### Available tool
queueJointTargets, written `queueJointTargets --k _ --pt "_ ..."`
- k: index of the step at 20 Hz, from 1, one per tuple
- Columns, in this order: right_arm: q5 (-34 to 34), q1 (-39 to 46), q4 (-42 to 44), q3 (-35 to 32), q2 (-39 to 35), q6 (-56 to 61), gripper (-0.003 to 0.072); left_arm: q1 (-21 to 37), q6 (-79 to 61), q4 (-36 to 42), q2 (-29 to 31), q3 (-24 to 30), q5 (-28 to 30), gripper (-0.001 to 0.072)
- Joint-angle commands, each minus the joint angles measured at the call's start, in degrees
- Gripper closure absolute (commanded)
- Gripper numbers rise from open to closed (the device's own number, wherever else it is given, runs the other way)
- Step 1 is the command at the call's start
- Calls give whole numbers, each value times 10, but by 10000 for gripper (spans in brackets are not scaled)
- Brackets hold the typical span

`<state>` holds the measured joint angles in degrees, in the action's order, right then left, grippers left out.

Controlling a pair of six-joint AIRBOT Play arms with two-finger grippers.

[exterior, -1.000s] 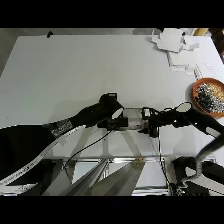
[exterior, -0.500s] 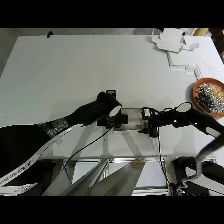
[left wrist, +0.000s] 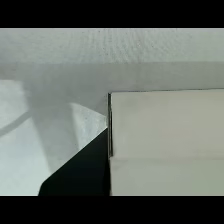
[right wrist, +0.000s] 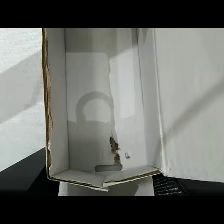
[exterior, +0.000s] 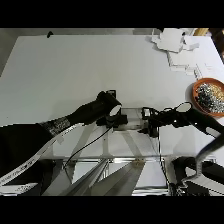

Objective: Fold the box and place the chain.

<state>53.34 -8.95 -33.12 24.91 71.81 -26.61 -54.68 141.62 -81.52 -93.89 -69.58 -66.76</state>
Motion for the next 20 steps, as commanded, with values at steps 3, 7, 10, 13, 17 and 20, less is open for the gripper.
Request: queueJointTargets --k 3,7,10,13,17,20 --pt "0 0 0 0 0 0 272 5 -22 14 7 0 -25 338" --pt "0 0 0 0 0 0 272 30 -141 38 58 0 -28 293" --pt "0 0 0 0 0 0 272 61 -273 67 125 0 -58 283" --pt "0 0 0 0 0 0 272 96 -427 78 206 19 -89 67" --pt "0 0 0 0 0 0 272 166 -896 161 296 150 2 66" --pt "0 0 0 0 0 0 272 244 -1307 320 291 274 119 70"
